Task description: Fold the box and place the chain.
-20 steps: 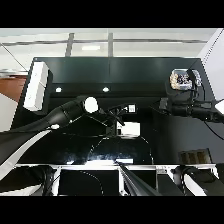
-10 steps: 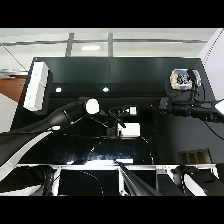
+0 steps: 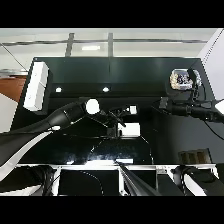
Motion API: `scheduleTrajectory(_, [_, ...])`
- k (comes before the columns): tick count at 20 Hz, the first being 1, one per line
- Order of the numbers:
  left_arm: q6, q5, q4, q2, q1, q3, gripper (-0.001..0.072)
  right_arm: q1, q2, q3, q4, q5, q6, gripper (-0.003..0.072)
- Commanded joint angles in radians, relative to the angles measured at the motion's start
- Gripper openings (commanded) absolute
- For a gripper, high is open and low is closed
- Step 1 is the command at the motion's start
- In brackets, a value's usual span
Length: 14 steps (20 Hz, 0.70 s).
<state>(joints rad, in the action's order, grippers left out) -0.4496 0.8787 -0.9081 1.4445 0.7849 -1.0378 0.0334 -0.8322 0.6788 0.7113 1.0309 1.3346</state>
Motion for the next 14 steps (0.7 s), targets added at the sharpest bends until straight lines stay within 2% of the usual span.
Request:
scheduleTrajectory(1, [-0.038,-0.015,-0.001,0.001,0.0,0.0,0.0716,0.0,0.001,0.001,0.0,-0.006,0.0,0.0041])
scheduleTrajectory(14, [-0.038,-0.034,-0.046,0.0,0.034,0.018,0.0716,0.0,0.001,0.001,0.0,-0.008,0.001,0.0041])
